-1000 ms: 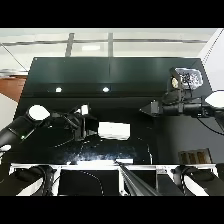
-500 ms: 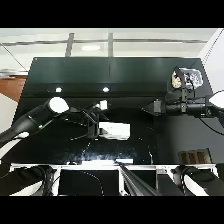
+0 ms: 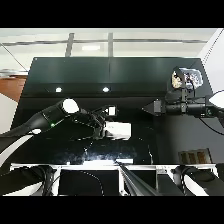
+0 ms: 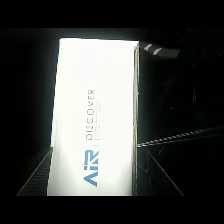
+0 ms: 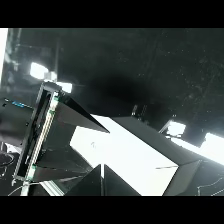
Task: Fold the box and place the chain.
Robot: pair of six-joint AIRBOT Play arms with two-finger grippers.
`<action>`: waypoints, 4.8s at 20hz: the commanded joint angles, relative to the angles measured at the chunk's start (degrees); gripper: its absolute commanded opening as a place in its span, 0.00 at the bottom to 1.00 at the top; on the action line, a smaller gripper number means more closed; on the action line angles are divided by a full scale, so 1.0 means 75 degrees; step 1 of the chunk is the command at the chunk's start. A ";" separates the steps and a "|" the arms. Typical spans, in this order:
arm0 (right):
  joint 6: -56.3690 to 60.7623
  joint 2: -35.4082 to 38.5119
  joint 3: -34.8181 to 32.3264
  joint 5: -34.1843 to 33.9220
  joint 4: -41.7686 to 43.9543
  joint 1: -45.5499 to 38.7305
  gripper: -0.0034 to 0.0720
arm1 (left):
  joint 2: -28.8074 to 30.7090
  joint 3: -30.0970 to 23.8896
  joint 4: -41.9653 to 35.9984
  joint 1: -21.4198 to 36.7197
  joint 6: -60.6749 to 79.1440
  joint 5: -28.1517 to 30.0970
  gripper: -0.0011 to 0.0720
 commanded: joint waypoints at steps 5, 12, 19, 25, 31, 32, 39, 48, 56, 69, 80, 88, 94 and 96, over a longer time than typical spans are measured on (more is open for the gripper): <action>0.0003 0.0006 0.0006 -0.0026 0.0003 -0.0006 0.08 | 0.0143 0.0006 0.0087 0.0038 -0.0006 -0.0006 0.99; 0.0003 0.0006 0.0006 -0.0029 0.0003 -0.0006 0.08 | 0.0125 0.0009 0.0000 0.0032 -0.0006 0.0236 0.99; 0.0003 0.0006 0.0006 -0.0032 0.0003 -0.0006 0.08 | 0.0207 0.0006 -0.0006 0.0032 -0.0105 0.0128 0.99; 0.0003 0.0006 0.0006 -0.0035 0.0003 -0.0006 0.08 | -0.0055 0.0006 0.0017 -0.0009 -0.0405 -0.0050 0.99; 0.0003 0.0006 0.0006 -0.0055 0.0000 -0.0006 0.08 | -0.0137 0.0006 0.0061 -0.0312 -0.0402 0.0425 0.99; 0.0003 0.0006 0.0006 -0.0090 0.0000 -0.0006 0.08 | -0.0157 0.0003 0.0061 -0.0370 -0.0402 0.0510 0.99; 0.0003 0.0006 0.0006 -0.0396 0.0000 -0.0009 0.08 | -0.0685 -0.0006 0.0746 -0.0632 -0.1166 0.1209 0.75; 0.0006 0.0006 0.0009 -0.0647 0.0009 -0.0455 0.08 | -0.0262 0.1207 0.1521 0.3305 -0.3657 0.0452 0.41; 0.0003 0.0006 0.0009 -0.0729 0.0096 -0.0446 0.08 | -0.2748 0.5520 0.3497 0.7530 -0.7411 0.0245 0.41; 0.0000 0.0006 0.0009 -0.1131 0.0204 -0.0446 0.08 | -0.5616 0.8105 0.4339 0.7047 -0.7609 -0.0026 1.00; 0.1139 0.0009 0.2165 -0.0629 -0.2352 -0.1099 0.10 | -0.3614 0.9276 0.3824 0.7029 -0.9984 -0.3080 0.12; 0.2331 0.2124 0.3028 0.0571 -0.6490 -0.1003 0.09 | -0.0659 0.6685 0.2098 0.5517 -0.9125 -0.3214 0.05; 0.2780 0.2804 0.0189 -0.0801 -0.5607 -0.1003 0.10 | 0.3759 0.0423 0.2104 0.4103 -0.8848 0.0402 0.05; 0.2780 0.2801 -0.0615 -0.1749 -0.5138 -0.1003 0.10 | 0.4835 -0.1035 0.2116 0.4074 -0.9092 0.0985 0.05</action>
